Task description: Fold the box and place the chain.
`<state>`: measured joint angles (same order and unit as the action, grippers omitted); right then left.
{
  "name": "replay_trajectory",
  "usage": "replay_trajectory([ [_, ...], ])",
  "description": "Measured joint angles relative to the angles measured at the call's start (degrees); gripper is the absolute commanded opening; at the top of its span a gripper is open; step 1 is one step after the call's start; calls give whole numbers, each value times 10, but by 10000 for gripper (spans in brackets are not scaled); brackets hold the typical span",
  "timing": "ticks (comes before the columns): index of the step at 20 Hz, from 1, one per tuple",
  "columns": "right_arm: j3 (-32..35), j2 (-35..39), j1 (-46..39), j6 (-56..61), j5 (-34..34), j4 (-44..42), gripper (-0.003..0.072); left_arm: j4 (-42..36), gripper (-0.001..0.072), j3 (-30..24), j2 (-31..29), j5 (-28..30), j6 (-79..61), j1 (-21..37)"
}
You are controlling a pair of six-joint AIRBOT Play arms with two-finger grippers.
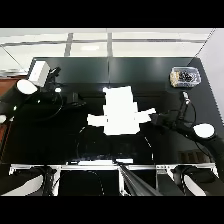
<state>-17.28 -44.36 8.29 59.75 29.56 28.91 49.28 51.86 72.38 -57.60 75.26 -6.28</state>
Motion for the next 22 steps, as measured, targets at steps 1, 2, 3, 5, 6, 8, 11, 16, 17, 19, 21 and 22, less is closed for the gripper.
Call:
replay_trajectory([
  [1,4,2,13,3,-7,-1,13,-28,711,17,29,-14,-18,1],
  [2,7,3,22,4,-13,-5,13,-56,711,35,59,-32,-37,0],
  [3,9,3,30,7,-16,-6,14,-82,711,50,86,-47,-54,-3],
  [5,12,4,38,10,-19,-10,14,-119,711,76,137,-64,-77,-15],
  [6,13,5,41,12,-19,-11,14,-134,711,89,161,-72,-85,-23],
  [8,14,5,44,12,-21,-15,13,-151,711,112,203,-89,-99,-41],
  [11,14,5,47,14,-21,-18,13,-163,711,152,260,-122,-113,-63],
  [16,14,5,48,14,-22,-21,14,-184,664,213,327,-211,-170,-76],
  [17,14,5,48,14,-22,-21,13,-187,592,225,338,-233,-188,-78],
  [19,14,5,48,14,-21,-21,14,-189,438,248,358,-278,-219,-82],
  [21,14,5,48,14,-22,-21,14,-189,398,270,376,-315,-244,-87],
  [22,14,5,48,14,-22,-21,14,-189,398,278,382,-320,-253,-88],
])
